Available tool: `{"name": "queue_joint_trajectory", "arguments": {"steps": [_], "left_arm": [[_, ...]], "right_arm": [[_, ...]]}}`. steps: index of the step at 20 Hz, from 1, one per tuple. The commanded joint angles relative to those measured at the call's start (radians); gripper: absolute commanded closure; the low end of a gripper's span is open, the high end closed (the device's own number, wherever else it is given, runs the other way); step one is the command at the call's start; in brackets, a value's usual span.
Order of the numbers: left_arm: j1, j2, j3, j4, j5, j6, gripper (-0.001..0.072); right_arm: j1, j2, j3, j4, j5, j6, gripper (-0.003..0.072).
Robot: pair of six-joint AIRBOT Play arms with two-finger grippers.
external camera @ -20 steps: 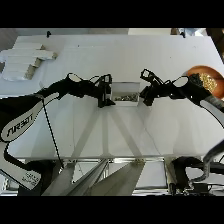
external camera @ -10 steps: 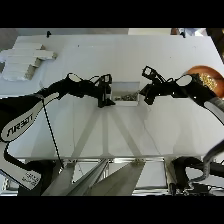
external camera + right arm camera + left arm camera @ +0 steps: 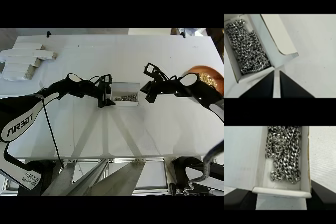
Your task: Fold the box and place the chain.
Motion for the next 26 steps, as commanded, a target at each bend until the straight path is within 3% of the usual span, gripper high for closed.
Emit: {"name": "queue_joint_trajectory", "arguments": {"steps": [1,7,8,9,12,15,19,22,26], "left_arm": [[0.000,0.000,0.000,0.000,0.000,0.000,0.0433],[0.000,0.000,0.000,0.000,0.000,0.000,0.0433],[0.000,0.000,0.000,0.000,0.000,0.000,0.0433],[0.000,0.000,0.000,0.000,0.000,0.000,0.0433],[0.000,0.000,0.000,0.000,0.000,0.000,0.0433],[0.000,0.000,0.000,0.000,0.000,0.000,0.0433],[0.000,0.000,0.000,0.000,0.000,0.000,0.0433],[0.000,0.000,0.000,0.000,0.000,0.000,0.0433],[0.000,0.000,0.000,0.000,0.000,0.000,0.0433]], "right_arm": [[0.000,0.019,0.001,-0.018,0.015,0.096,0.0526],[-0.001,0.053,0.045,0.027,0.011,0.402,0.0483],[-0.001,0.053,0.069,0.018,0.017,0.447,0.0445],[-0.001,0.053,0.102,0.008,0.031,0.476,0.0343],[-0.001,0.053,0.224,-0.001,0.097,0.479,0.0349],[-0.001,0.023,0.339,-0.006,0.091,0.502,0.0349],[-0.001,-0.124,0.422,-0.002,0.084,0.602,0.0348],[-0.001,-0.278,0.437,0.062,0.192,0.655,0.0348],[-0.001,-0.404,0.438,0.209,0.463,0.591,0.0348]]}}
